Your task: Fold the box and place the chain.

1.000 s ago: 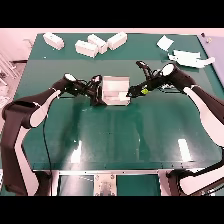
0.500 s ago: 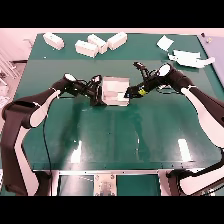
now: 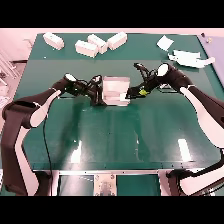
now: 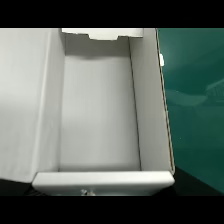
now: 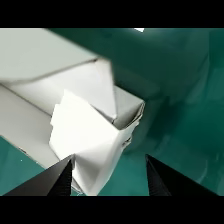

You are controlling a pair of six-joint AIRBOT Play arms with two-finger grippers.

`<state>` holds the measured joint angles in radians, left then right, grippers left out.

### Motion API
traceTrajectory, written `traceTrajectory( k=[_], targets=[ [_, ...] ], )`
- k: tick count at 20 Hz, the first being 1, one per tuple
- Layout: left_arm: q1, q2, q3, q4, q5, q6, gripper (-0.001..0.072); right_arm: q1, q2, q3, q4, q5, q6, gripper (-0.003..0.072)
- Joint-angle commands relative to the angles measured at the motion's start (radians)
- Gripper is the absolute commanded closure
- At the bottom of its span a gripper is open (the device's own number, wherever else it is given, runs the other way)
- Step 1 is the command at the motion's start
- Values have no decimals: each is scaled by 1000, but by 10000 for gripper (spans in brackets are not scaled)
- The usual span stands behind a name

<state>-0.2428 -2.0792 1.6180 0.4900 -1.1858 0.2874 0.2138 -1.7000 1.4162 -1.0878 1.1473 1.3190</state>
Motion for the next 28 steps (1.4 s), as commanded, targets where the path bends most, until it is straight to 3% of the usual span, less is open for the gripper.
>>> traceTrajectory(
  k=[1,21,23,28],
  targets=[
    [0,0,0,2,-2,2,300,15,1,3,-5,-6,21,147],
    [0,0,0,0,-7,2,300,67,-13,37,-32,-65,306,174],
    [0,0,0,0,-7,2,300,74,-13,37,-32,-62,306,240],
    [0,0,0,0,-7,2,299,85,-13,37,-48,-35,349,240]
  ],
)
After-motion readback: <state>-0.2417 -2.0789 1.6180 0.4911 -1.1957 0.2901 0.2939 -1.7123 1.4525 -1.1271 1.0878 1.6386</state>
